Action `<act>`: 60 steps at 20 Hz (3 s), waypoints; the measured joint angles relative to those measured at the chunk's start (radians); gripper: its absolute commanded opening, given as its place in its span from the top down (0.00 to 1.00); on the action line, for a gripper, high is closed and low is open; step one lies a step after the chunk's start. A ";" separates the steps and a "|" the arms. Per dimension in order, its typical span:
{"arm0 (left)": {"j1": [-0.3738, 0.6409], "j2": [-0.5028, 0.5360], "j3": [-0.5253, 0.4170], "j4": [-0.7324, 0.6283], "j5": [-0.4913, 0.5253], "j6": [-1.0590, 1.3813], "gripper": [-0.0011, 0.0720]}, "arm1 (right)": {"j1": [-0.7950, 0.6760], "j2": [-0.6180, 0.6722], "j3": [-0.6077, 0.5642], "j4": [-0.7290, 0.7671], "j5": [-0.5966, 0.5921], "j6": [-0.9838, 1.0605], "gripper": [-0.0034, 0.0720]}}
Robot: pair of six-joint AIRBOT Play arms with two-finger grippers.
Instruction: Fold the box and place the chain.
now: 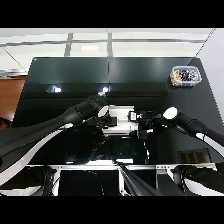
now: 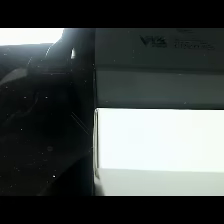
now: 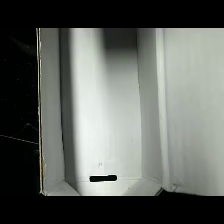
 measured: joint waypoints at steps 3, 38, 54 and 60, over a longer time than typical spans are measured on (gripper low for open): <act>0.000 0.000 0.000 0.000 0.000 0.000 0.95 | 0.000 0.000 0.000 0.000 0.000 0.000 0.85; 0.000 0.000 0.000 -0.015 0.006 0.000 0.95 | 0.005 0.217 0.000 -0.209 0.047 0.145 0.83; 0.000 0.000 0.000 -0.018 0.007 -0.002 0.95 | 0.066 0.151 0.000 0.023 0.002 0.134 0.93; 0.000 0.000 0.000 -0.019 0.007 -0.001 0.95 | 0.036 0.201 0.011 -0.016 0.050 0.317 0.94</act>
